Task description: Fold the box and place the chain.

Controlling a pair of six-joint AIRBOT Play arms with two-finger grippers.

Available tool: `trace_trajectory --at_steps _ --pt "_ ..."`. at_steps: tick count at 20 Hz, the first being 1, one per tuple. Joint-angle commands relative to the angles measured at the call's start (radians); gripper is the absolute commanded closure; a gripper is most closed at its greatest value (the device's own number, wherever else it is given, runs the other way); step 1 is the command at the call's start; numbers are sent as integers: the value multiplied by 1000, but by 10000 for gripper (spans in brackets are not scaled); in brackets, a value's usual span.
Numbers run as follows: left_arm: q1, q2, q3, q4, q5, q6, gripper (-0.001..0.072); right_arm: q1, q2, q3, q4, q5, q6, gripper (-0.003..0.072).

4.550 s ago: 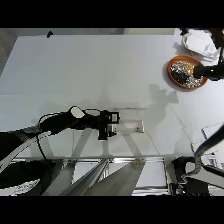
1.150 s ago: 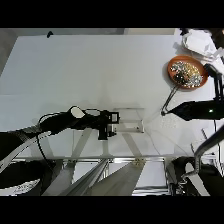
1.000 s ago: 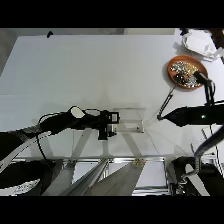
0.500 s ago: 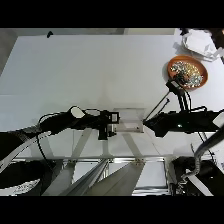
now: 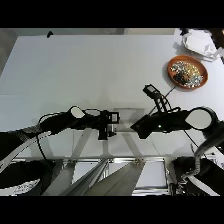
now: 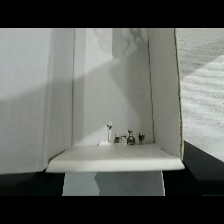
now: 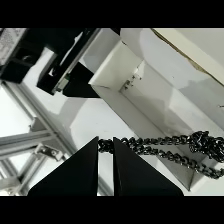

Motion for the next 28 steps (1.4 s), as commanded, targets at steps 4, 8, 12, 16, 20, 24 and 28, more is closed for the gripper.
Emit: trace_trajectory --at_steps 4,8,12,16,20,24,28 --pt "0 0 0 0 0 0 437 24 -166 -1 -20 -44 -3 663" --pt "0 0 0 0 0 0 437 24 -249 -1 -19 -80 -3 661" --pt "0 0 0 0 0 0 437 24 -266 -1 -10 -80 -2 485" --pt "0 0 0 0 0 0 437 24 -253 0 0 -76 1 485" --pt "0 0 0 0 0 0 437 23 -130 2 -8 -63 2 485" --pt "0 0 0 0 0 0 437 5 16 2 -356 -21 241 483" --pt "0 0 0 0 0 0 437 -121 83 2 -674 120 364 483"
